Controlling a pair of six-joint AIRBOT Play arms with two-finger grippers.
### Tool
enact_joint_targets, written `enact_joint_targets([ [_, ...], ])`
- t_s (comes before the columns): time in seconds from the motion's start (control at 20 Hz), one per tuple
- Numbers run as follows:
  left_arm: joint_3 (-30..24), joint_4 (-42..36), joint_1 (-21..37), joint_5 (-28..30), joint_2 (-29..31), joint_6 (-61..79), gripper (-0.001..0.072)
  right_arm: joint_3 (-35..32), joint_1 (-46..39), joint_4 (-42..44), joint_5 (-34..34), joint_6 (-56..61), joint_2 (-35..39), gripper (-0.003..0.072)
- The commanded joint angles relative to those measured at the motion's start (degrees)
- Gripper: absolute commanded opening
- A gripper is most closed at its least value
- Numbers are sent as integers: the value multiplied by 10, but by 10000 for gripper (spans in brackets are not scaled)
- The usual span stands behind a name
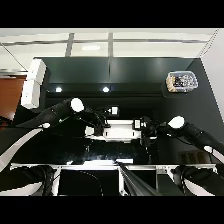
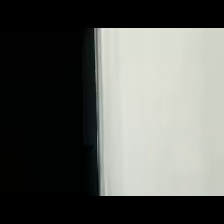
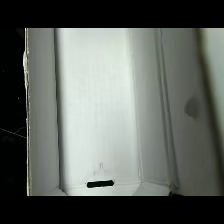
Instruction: Fold the box and place the chain.
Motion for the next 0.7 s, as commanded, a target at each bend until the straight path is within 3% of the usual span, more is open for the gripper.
enact_joint_targets([
  [0.0, 1, 0, 0, 0, 0, 0, 30, 0, 4, 0, -14, 7, -2, 691],
  [0.25, 1, 0, 0, 0, 0, 0, 29, -1, 4, -42, -14, 35, -3, 691],
  [0.65, 1, 0, 0, 1, 0, 0, 30, -1, 4, -42, -16, 37, -3, 691],
])
